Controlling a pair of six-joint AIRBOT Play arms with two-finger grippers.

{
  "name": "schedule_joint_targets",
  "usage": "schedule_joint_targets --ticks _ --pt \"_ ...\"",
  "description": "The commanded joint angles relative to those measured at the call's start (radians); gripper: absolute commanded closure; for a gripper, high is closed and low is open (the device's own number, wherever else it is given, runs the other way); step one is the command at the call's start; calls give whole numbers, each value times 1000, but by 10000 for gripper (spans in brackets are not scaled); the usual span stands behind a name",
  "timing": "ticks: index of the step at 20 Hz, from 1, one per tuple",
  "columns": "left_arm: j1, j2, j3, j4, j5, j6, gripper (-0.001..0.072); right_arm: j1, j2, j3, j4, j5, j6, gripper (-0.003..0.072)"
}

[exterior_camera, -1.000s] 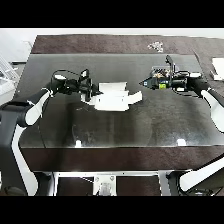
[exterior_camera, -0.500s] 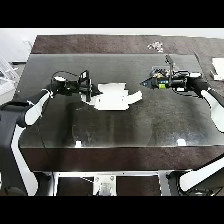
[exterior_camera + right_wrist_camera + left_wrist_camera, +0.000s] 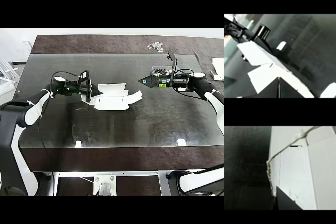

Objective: Fold the box and place the chain.

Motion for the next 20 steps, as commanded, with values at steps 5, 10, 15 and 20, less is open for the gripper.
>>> schedule_joint_targets --ticks 5,10,15,20 --pt "-1 0 0 -5 -8 0 689 129 295 -354 -152 -385 -513 671" --pt "-1 0 0 -5 -8 0 689 235 312 -397 -261 -435 -587 381" --pt "-1 0 0 -5 -8 0 689 377 321 -399 -453 -516 -496 158" --pt "-1 0 0 -5 -4 0 689 417 311 -399 -481 -560 -477 158"
